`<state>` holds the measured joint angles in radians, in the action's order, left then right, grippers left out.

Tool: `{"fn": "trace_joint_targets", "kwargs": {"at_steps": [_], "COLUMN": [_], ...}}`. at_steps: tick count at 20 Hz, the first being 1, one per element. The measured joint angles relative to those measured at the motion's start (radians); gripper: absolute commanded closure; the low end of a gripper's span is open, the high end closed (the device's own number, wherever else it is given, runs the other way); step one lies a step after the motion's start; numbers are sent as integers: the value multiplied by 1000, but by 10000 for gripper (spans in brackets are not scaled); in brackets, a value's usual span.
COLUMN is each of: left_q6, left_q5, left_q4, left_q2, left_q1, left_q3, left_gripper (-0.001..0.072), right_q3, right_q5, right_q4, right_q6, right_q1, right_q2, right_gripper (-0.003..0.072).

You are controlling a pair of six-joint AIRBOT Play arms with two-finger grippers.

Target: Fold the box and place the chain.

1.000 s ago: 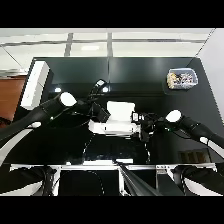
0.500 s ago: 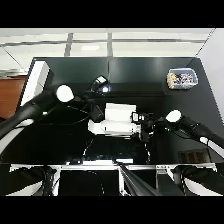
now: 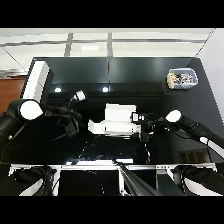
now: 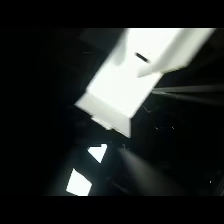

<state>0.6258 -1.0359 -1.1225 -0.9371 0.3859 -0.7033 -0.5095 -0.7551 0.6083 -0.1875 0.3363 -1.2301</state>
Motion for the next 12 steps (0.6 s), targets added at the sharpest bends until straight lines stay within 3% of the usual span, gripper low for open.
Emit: {"fn": "trace_joint_targets", "kwargs": {"at_steps": [4, 12], "left_q6": [-238, -553], "left_q5": [82, 113], "left_q4": [92, 259], "left_q2": [-49, -269], "left_q1": [26, 93], "left_q3": [34, -39], "left_gripper": [-6, -5], "right_q3": [0, 0], "right_q5": [-3, -20], "right_q4": [33, 52], "right_q6": [-1, 0], "right_q1": [0, 0], "right_q2": [0, 0], "right_gripper": [456, 456]}}
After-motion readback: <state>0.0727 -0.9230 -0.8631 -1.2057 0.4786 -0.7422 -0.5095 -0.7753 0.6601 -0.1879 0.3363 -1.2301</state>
